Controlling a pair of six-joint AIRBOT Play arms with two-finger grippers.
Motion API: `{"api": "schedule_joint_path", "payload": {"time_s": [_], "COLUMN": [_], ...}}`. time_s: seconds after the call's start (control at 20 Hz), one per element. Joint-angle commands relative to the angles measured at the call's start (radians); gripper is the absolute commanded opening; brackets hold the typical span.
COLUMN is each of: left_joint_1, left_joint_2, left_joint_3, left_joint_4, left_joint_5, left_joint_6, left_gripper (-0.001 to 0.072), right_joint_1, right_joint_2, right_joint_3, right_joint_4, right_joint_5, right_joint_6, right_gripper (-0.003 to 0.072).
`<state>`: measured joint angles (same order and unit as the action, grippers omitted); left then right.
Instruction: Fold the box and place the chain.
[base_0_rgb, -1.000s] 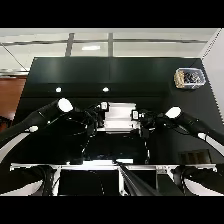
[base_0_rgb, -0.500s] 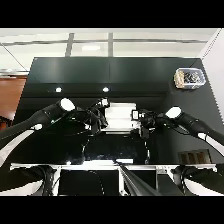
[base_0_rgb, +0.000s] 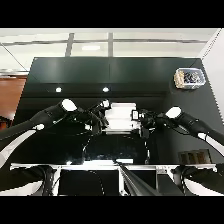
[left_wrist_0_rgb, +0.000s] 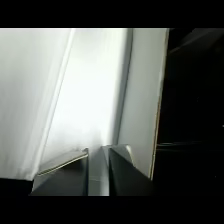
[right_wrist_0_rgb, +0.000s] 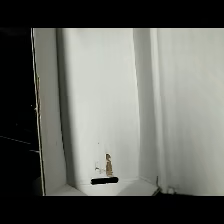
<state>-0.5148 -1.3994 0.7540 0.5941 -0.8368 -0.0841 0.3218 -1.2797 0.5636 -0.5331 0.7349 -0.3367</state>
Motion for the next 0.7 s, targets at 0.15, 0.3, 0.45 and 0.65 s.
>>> {"api": "schedule_joint_path", "payload": {"time_s": [0.15,0.3,0.45,0.65], "left_joint_1": [-0.006,0.016,0.103,0.277], "left_joint_2": [0.0,0.006,0.042,0.148], "left_joint_3": [0.0,0.0,0.0,0.0], "left_joint_4": [0.004,0.008,0.047,0.181], "left_joint_5": [0.002,-0.042,-0.108,-0.172], "left_joint_6": [0.005,-0.071,-0.274,-0.488], "left_gripper": [0.0078,0.0024,0.0024,0.0023], "right_joint_1": [0.0,0.0,0.0,0.0], "right_joint_2": [-0.001,-0.001,-0.001,-0.001], "right_joint_3": [0.0,0.0,0.0,0.0], "right_joint_4": [0.001,0.001,0.001,0.001], "right_joint_5": [-0.002,-0.002,-0.002,-0.002], "right_joint_6": [0.0,0.0,0.0,0.0], "right_gripper": [0.0127,0.0127,0.0126,0.0127]}}
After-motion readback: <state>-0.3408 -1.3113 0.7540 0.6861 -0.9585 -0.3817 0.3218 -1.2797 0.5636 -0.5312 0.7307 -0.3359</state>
